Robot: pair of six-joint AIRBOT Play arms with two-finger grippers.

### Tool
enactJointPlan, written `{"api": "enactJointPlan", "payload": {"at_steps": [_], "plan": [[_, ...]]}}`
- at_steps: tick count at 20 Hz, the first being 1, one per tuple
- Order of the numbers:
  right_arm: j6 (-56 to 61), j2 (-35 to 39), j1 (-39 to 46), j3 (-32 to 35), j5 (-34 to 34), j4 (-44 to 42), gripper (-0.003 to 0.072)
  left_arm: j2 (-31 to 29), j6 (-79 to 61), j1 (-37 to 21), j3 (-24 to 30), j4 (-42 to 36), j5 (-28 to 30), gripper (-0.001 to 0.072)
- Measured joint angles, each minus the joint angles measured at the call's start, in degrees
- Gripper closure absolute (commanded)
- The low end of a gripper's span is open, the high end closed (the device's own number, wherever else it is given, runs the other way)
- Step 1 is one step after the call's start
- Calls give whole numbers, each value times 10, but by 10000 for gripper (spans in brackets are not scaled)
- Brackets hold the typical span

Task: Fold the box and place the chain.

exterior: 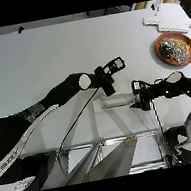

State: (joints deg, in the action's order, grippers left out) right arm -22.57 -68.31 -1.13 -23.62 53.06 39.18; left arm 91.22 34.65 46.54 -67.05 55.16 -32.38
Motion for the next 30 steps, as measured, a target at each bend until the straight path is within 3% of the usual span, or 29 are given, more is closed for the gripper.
{"api": "enactJointPlan", "payload": {"at_steps": [6,14,23,26,27,30], "plan": [[0,0,0,0,0,0,343,-57,33,3,-3,84,-174,707],[0,0,0,0,0,0,343,-33,43,15,-3,120,-217,707],[0,0,0,0,0,0,343,-54,47,-22,0,157,-320,667],[0,0,0,0,0,0,343,-56,23,-27,12,160,-332,598],[0,0,0,0,0,0,343,-56,12,-28,17,161,-332,463],[0,0,0,0,0,0,343,-57,-51,-30,36,159,-310,307]]}}
